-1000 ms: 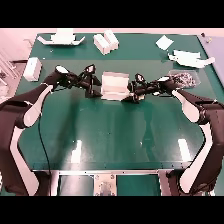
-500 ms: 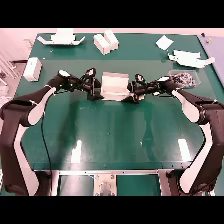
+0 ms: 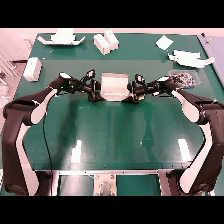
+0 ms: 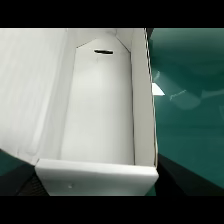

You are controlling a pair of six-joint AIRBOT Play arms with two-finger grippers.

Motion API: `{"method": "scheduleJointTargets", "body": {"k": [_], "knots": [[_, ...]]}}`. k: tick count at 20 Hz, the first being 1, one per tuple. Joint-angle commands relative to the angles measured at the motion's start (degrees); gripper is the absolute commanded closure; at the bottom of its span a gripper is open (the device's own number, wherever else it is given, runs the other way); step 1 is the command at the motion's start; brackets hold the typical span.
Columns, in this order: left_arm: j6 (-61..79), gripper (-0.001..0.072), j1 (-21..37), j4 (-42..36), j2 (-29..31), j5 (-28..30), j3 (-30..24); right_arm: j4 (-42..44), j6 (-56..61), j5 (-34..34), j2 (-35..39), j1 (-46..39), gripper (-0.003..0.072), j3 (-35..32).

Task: Fold the box and place the chain.

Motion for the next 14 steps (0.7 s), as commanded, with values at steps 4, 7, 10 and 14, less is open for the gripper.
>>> {"method": "scheduleJointTargets", "body": {"k": [4, 7, 10, 14], "knots": [[1.51, -0.0011, -0.22, 0.17, -0.48, -0.26, -0.02, 0.09, 0.07, -0.17, 0.00, -0.02, 0.0147, 0.00], [1.79, -0.0011, -0.61, 0.42, -0.79, 0.02, -0.02, 0.09, 0.07, -0.17, 0.00, -0.02, 0.0146, 0.00], [2.60, -0.0009, -0.72, 0.39, -0.81, 1.27, -0.02, 0.09, 0.07, -0.17, 0.00, -0.02, 0.0146, 0.00], [2.58, 0.0004, -0.79, 0.42, -0.81, 1.31, -0.02, 0.09, 0.07, -0.17, 0.00, -0.02, 0.0146, 0.00]]}}
